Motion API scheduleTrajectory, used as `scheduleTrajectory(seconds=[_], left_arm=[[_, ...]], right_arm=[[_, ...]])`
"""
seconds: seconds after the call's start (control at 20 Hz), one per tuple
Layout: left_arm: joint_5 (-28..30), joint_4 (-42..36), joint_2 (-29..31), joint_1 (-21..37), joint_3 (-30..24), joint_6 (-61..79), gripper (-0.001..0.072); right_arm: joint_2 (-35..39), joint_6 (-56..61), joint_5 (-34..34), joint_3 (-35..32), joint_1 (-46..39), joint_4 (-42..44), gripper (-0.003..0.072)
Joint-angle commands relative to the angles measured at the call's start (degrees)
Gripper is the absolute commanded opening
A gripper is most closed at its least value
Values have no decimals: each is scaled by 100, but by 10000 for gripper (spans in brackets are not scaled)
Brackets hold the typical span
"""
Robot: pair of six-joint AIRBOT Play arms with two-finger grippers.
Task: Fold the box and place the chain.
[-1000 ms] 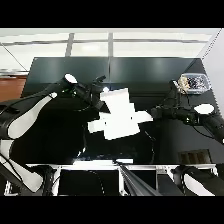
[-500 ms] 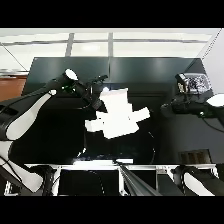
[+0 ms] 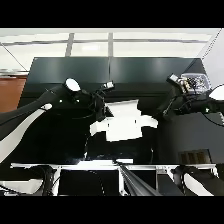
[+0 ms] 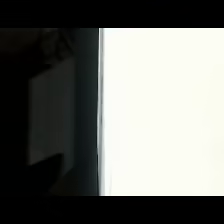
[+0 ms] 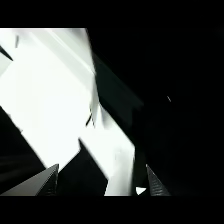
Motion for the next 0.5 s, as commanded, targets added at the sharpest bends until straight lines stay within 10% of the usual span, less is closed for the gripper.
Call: scheduleTrajectory(seconds=[0.0,0.45], left_arm=[[466,136,35,-83,-317,748,25],[1071,542,37,-398,-361,870,26]], right_arm=[[2,-597,-315,-229,503,223,629],[0,-1445,-1792,-1672,1622,-398,629]])
